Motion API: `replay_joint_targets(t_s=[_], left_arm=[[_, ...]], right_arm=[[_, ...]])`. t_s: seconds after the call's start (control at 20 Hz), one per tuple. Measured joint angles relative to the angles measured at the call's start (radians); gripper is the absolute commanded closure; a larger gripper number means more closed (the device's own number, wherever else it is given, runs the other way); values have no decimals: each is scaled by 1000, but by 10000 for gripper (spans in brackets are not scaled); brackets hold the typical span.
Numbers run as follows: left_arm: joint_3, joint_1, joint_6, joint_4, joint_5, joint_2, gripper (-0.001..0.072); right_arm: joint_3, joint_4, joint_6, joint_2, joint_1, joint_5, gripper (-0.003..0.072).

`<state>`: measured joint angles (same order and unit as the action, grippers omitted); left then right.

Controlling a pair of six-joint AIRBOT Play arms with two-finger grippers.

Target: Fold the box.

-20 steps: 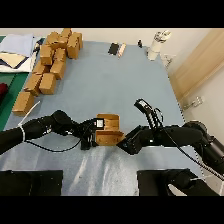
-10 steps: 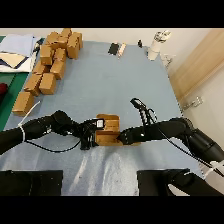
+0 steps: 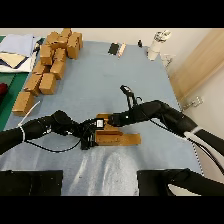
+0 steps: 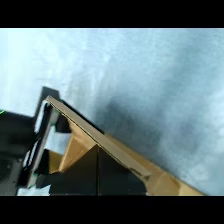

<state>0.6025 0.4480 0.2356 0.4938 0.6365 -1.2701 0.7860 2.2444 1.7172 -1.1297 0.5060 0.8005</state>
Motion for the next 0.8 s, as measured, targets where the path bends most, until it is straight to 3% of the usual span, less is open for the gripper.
replay_joint_targets(t_s=[0.3,0.8], left_arm=[[0,0,0,0,-1,0,244],[0,0,-2,0,-1,0,244]], right_arm=[[48,-6,90,-177,10,5,682],[57,-46,124,-227,13,14,683]])
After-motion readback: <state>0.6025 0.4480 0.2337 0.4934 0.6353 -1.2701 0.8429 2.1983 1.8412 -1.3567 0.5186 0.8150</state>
